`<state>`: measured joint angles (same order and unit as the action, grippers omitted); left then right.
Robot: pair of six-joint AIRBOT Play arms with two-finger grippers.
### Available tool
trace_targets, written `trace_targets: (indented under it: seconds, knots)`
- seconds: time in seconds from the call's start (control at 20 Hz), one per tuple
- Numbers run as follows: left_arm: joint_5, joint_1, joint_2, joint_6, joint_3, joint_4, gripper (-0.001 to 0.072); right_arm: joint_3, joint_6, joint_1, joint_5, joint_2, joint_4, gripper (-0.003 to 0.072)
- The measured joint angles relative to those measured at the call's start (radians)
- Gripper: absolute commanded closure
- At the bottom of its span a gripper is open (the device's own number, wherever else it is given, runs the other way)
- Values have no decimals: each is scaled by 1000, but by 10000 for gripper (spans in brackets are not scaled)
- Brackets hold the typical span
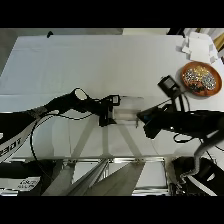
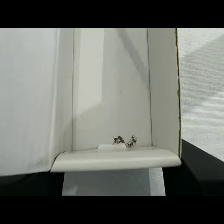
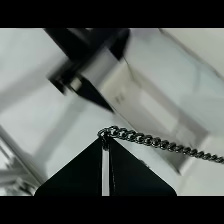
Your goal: Fold the box and place the chain.
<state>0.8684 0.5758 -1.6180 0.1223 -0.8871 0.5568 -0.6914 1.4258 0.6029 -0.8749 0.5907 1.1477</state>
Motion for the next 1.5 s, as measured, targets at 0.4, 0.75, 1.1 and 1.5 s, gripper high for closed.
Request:
trace_targets:
  seconds: [0.4, 0.75, 1.1, 1.5]
  knots:
    - [0, 0, 0, 0, 0, 0, 437, -58, -80, 0, 116, 14, -103, 675]
    - [0, 0, 0, 0, 0, 0, 437, -62, -101, 0, 101, 212, -105, 675]
    - [0, 0, 0, 0, 0, 0, 437, -63, -119, 0, 97, 351, -103, 675]
    - [0, 0, 0, 0, 0, 0, 437, -62, -122, -19, 188, 303, -124, 675]
